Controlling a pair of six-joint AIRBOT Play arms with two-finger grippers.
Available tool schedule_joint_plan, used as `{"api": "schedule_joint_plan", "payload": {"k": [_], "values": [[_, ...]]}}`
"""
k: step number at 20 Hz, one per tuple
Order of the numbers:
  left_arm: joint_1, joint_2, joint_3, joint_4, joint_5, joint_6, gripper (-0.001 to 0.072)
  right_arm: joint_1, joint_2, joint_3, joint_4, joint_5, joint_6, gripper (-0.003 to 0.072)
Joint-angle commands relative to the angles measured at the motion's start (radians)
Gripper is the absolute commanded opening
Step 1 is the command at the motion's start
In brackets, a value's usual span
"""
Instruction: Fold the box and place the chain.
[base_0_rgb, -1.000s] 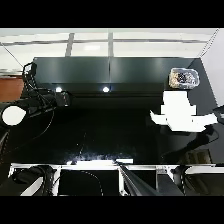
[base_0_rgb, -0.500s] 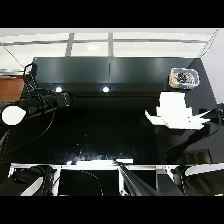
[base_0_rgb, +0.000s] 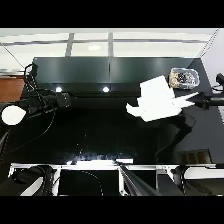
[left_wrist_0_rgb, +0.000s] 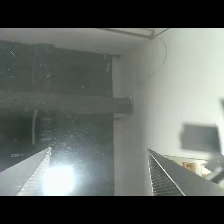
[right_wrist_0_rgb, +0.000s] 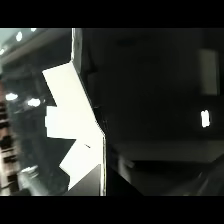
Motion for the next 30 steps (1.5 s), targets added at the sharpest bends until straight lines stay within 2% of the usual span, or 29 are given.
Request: {"api": "schedule_joint_plan", "payload": {"k": [1, 3, 10, 12, 15, 19, 21, 23, 27, 30], "values": [[-0.001, 0.0, 0.001, -0.008, -0.001, 0.0, 0.0701, 0.181, 0.215, -0.183, 0.061, -0.258, -0.01, 0.0013], [-0.001, 0.0, 0.0, -0.018, 0.0, 0.0, 0.0701, 0.289, 0.364, -0.316, 0.066, -0.394, -0.013, 0.0014], [-0.001, -0.001, -0.001, -0.024, 0.003, 0.0, 0.0701, 0.504, 0.88, -0.715, 0.087, -0.629, -0.056, 0.0014], [-0.001, -0.01, -0.011, -0.027, 0.005, 0.0, 0.0701, 0.552, 0.988, -0.805, 0.087, -0.675, -0.085, 0.0014], [-0.014, -0.071, -0.027, -0.135, -0.015, 0.033, 0.0701, 0.612, 1.014, -0.857, 0.088, -0.669, -0.081, 0.0014], [-0.077, -0.256, -0.027, -0.585, -0.049, 0.423, 0.0701, 0.693, 1.014, -0.86, 0.083, -0.67, -0.081, 0.0014], [-0.073, -0.356, -0.021, -0.762, -0.057, 0.587, 0.0701, 0.705, 1.014, -0.86, 0.083, -0.673, -0.075, 0.0014], [-0.055, -0.444, -0.01, -0.863, -0.103, 0.716, 0.0701, 0.706, 1.014, -0.86, 0.083, -0.672, -0.069, 0.0014], [-0.018, -0.592, 0.024, -1.033, -0.287, 0.981, 0.0701, 0.706, 1.014, -0.86, 0.08, -0.668, -0.065, 0.0014], [-0.015, -0.687, 0.08, -1.074, -0.381, 1.088, 0.0701, 0.706, 1.014, -0.86, 0.08, -0.665, -0.065, 0.0014]]}}
